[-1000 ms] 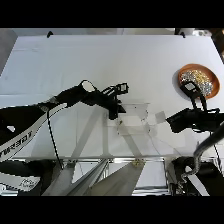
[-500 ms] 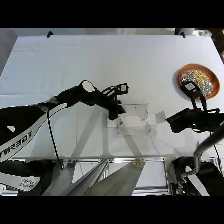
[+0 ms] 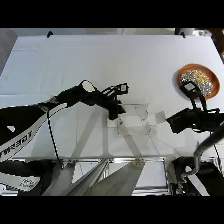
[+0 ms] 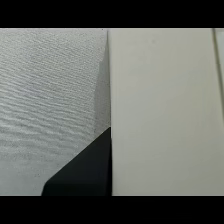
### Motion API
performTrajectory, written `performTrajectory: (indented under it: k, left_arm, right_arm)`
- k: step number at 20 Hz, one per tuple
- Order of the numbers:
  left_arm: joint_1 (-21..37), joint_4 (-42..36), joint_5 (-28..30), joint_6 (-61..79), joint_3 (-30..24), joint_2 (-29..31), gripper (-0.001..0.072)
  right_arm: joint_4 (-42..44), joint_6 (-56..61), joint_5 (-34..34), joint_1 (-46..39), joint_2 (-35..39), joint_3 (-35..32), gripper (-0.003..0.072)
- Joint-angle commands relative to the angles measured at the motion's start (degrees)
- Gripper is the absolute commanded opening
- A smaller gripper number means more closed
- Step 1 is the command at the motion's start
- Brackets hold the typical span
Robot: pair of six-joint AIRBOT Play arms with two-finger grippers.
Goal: Fold the box and place the chain.
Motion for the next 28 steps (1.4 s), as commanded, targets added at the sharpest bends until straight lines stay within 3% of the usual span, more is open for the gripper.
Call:
performTrajectory:
  k: [1,10,13,17,19,25,27,28]
  left_arm:
    - [-0.02,0.02,0.0,0.02,0.0,-0.02,0.0011]
    - [-0.02,0.02,0.0,0.02,0.0,0.0,0.0011]
    - [-0.02,0.02,0.0,0.02,0.0,0.0,0.0011]
    - [-0.02,0.02,0.0,0.02,0.0,0.0,0.0011]
    - [-0.02,0.02,0.02,0.02,0.0,0.0,0.0011]
    - [-0.02,0.02,-0.02,0.02,0.0,0.0,0.0011]
    - [-0.02,0.02,0.0,0.02,0.0,0.0,0.0011]
    - [-0.02,0.02,0.0,0.02,-0.02,0.0,0.0011]
  right_arm:
    - [0.04,-4.42,0.0,0.04,0.04,-0.02,0.034]
    - [5.68,-30.58,0.48,0.04,-0.04,-0.02,0.0328]
    - [4.7,-37.9,3.26,0.02,-2.1,-0.02,0.0016]
    - [3.48,-37.97,-3.04,0.04,-10.21,-2.54,0.0019]
    - [5.03,-41.88,-1.6,0.04,-14.19,-2.73,0.002]
    - [5.18,-44.06,8.35,3.15,-11.58,-2.75,0.002]
    - [5.46,-43.41,7.72,4.11,-10.47,-2.78,0.0022]
    - [6.03,-43.43,6.69,4.42,-10.54,-2.78,0.0082]
